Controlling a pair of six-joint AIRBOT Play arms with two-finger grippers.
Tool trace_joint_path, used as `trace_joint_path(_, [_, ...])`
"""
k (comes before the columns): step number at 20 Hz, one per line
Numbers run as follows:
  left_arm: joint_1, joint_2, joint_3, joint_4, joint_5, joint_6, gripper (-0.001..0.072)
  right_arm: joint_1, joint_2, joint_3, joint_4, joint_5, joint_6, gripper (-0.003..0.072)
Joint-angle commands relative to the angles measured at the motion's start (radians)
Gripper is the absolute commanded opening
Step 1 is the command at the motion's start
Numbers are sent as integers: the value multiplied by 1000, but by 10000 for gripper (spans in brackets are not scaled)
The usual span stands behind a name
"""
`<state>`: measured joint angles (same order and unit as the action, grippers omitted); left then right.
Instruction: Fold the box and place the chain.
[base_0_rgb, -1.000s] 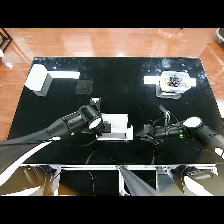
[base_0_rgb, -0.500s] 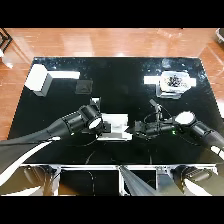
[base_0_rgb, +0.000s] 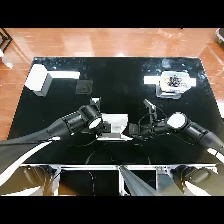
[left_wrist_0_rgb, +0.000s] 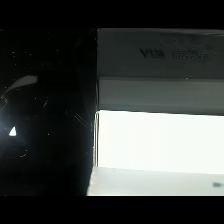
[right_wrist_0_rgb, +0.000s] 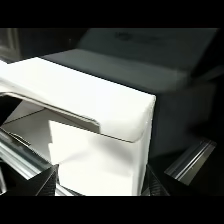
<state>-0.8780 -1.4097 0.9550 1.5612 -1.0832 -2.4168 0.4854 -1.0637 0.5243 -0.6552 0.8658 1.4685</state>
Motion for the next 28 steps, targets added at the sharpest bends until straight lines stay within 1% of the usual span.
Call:
trace_joint_path(1, [-1,0,0,0,-1,5,17,43,0,35,-76,-37,91,591])
trace_joint_path(2, [-1,0,0,0,-1,5,18,47,0,44,-93,-37,110,525])
trace_joint_path(3, [-1,0,0,0,0,5,17,53,0,50,-103,-37,122,475])
trace_joint_path(10, [-1,0,0,0,0,5,18,60,-1,59,-129,-40,162,469])
trace_joint_path(14, [-1,0,0,0,0,5,18,134,-1,100,-343,-61,330,467])
trace_joint_path(15, [-1,0,0,0,0,5,17,147,-1,113,-388,-69,373,400])
trace_joint_path(16, [-1,0,0,0,0,5,18,155,-3,122,-413,-71,397,354])
trace_joint_path(22, [-1,0,0,0,0,6,18,211,-94,170,-439,-60,459,354])
trace_joint_path(26, [-1,0,0,0,0,6,17,256,-126,214,-566,-55,579,354])
trace_joint_path(28, [-1,0,0,0,0,6,18,274,-143,236,-620,-32,636,354])
